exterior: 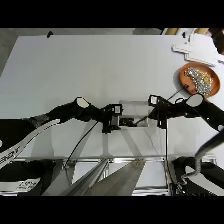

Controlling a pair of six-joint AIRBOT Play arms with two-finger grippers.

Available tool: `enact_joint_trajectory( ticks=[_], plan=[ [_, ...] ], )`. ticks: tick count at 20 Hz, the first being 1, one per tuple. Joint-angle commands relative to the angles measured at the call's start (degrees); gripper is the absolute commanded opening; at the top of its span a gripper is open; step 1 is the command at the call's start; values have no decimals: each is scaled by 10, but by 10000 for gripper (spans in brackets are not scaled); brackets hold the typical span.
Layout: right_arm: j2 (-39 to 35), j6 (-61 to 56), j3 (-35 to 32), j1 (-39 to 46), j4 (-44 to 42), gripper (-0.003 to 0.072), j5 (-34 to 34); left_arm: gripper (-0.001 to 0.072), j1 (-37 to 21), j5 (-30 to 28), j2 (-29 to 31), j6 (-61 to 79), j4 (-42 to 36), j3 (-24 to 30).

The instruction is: Fold the box and place the chain.

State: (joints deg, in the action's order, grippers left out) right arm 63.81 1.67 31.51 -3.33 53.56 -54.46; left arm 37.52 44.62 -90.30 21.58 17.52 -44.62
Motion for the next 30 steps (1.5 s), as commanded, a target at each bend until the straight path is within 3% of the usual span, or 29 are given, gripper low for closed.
enact_joint_trajectory(
  ticks=[1, 4, 7, 13, 16, 19, 20, 22, 27, 30],
  plan=[
    [-78, -173, 0, -7, 113, 15, -21, 311, 0, 0, 0, 0, 0, 0],
    [-178, -257, 0, -57, 150, 15, -41, 311, 0, 0, 0, 0, 0, 0],
    [-236, -264, 0, -141, 90, 16, -33, 311, 0, 0, 0, 0, 0, 0],
    [-210, -317, 0, -304, -21, 16, 153, 311, 0, 0, 0, 0, 0, 0],
    [-168, -317, 0, -348, -43, 16, 210, 311, 0, 0, 0, 0, 0, 0],
    [-129, -317, 0, -350, -22, 18, 213, 311, 0, 0, 0, 0, 0, 0],
    [-119, -317, 0, -350, -6, 58, 212, 311, 0, 0, 0, 0, 0, 0],
    [-118, -317, 0, -343, 22, 243, 210, 311, 0, 0, 0, 0, 0, 0],
    [-169, -281, 33, -217, 33, 251, 80, 311, 0, 0, 0, 0, 0, 0],
    [-187, -205, 33, -106, 75, 250, 42, 311, 0, 0, 0, 0, 0, 0]
  ],
)
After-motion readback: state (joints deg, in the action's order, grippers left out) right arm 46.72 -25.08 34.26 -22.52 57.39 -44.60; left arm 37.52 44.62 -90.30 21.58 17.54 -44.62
